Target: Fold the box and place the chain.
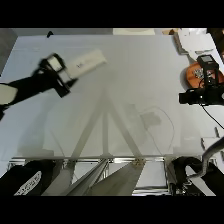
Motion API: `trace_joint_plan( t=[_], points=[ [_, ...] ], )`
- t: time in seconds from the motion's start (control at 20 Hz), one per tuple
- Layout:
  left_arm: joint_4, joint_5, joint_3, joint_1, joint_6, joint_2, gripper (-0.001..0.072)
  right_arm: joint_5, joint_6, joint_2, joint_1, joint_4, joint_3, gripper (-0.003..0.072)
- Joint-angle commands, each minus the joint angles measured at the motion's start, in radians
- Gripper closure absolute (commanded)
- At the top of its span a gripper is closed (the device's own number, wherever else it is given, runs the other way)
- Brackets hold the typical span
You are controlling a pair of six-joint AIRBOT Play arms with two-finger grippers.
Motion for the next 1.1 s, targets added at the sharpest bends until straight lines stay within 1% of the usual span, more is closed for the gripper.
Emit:
trace_joint_plan(
  t=[0.0,0.1,0.15,0.25,0.35,0.5,0.75,0.9,0.95,1.0,1.05],
  points=[
    [0.101,0.062,0.001,0.142,-0.373,0.079,0.0703,-0.002,0.0,0.001,-0.001,0.001,0.001,0.0671],
    [0.106,0.055,0.001,0.256,-0.584,0.077,0.0702,-0.002,0.0,0.001,-0.001,0.001,0.001,0.0671],
    [0.107,0.05,0.001,0.306,-0.648,0.072,0.0702,-0.002,0.0,0.001,-0.001,0.001,0.001,0.0671],
    [0.107,0.03,0.001,0.39,-0.669,0.049,0.0702,-0.002,0.0,0.001,-0.001,0.001,0.001,0.0671],
    [0.111,0.021,0.001,0.44,-0.668,0.003,0.0698,-0.002,0.0,0.001,-0.001,0.001,0.001,0.0671],
    [0.111,0.042,0.001,0.459,-0.665,-0.113,0.0697,-0.002,0.0,0.001,-0.001,0.001,0.001,0.0671],
    [0.111,0.125,0.001,0.458,-0.665,-0.386,0.0695,-0.002,0.0,0.001,-0.001,0.001,0.001,0.0671],
    [0.11,0.142,0.001,0.458,-0.665,-0.54,0.0692,-0.003,0.0,0.001,-0.001,0.001,0.001,0.0671],
    [0.111,0.142,0.001,0.458,-0.665,-0.576,0.0633,-0.003,0.0,0.001,-0.001,0.001,0.001,0.0671],
    [0.111,0.145,0.001,0.458,-0.665,-0.597,0.0496,-0.003,0.0,0.001,-0.001,0.001,0.001,0.0671],
    [0.11,0.153,0.001,0.458,-0.655,-0.608,0.027,-0.002,0.0,0.001,-0.001,0.001,0.001,0.0671]
  ],
)
